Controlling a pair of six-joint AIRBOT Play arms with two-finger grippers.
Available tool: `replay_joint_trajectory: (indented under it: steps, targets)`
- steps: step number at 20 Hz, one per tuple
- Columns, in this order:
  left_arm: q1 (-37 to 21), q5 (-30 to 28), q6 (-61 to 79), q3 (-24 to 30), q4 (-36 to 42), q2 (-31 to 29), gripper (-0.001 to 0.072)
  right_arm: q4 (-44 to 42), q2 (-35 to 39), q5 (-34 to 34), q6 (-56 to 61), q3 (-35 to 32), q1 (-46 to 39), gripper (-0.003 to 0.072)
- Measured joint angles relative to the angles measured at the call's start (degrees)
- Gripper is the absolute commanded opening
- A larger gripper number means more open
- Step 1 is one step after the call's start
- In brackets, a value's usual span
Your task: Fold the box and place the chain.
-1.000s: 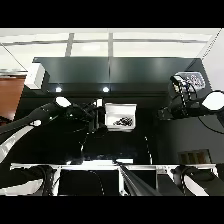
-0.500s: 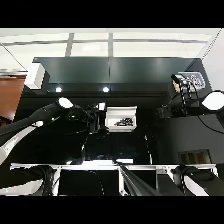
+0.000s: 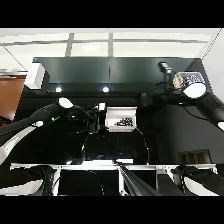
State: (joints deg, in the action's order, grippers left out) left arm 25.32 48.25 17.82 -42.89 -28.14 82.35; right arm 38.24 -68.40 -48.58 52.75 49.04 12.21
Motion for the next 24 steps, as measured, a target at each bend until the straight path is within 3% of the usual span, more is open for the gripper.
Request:
replay_joint_trajectory:
  steps: [4,9,22,23,24]
  targets:
    - [0.0,0.0,0.0,0.0,-0.1,0.0,0.0470,-3.1,-2.3,-5.4,-23.3,0.6,1.4,0.0698]
    - [0.0,0.0,0.0,0.0,-0.1,0.0,0.0470,-1.0,-2.9,-10.1,-37.9,0.8,3.9,0.0697]
    - [0.0,0.0,0.0,0.0,-0.1,0.0,0.0471,5.4,-3.1,-9.7,-44.9,0.8,10.9,0.0697]
    - [0.0,0.0,0.0,0.0,-0.1,0.0,0.0471,5.4,-3.1,-9.6,-45.0,0.8,10.9,0.0663]
    - [0.0,0.0,0.0,0.0,-0.1,0.0,0.0470,5.5,-3.1,-9.5,-45.0,0.8,11.0,0.0498]
